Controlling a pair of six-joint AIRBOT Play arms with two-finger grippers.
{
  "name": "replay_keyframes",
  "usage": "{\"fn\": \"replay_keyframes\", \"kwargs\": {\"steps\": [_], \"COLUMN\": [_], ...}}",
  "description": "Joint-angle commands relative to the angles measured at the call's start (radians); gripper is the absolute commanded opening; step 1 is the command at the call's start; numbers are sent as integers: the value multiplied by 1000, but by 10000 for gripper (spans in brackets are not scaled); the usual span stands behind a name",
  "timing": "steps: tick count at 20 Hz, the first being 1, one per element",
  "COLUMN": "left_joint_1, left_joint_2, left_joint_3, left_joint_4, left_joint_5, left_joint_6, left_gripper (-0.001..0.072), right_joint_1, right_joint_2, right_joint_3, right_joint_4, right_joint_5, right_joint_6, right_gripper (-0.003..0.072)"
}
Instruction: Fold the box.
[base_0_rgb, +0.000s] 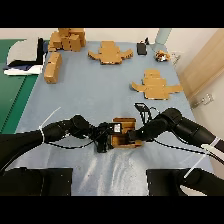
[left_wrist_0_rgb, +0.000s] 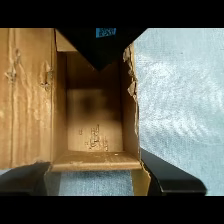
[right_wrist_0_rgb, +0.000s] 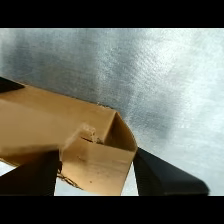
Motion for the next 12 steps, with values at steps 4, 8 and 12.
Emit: {"fn": "replay_keyframes", "kwargs": {"steps": [4, 8, 12], "left_joint_1": [0, 0, 0], "left_joint_2": [-1, -1, -1], "left_joint_3": [0, 0, 0], "left_joint_4": [0, 0, 0], "left_joint_5": [0, 0, 0], "left_joint_6": [-1, -1, -1], "left_gripper": [461, 461, 461], "right_joint_1": [-1, -1, -1], "right_joint_2": [53, 115, 157], "right_joint_3": [28, 34, 33], "right_joint_4": [-2, -74, -163], "right_joint_5": [-44, -92, -138], "right_joint_6": [0, 34, 91], "right_gripper": [667, 667, 665]}}
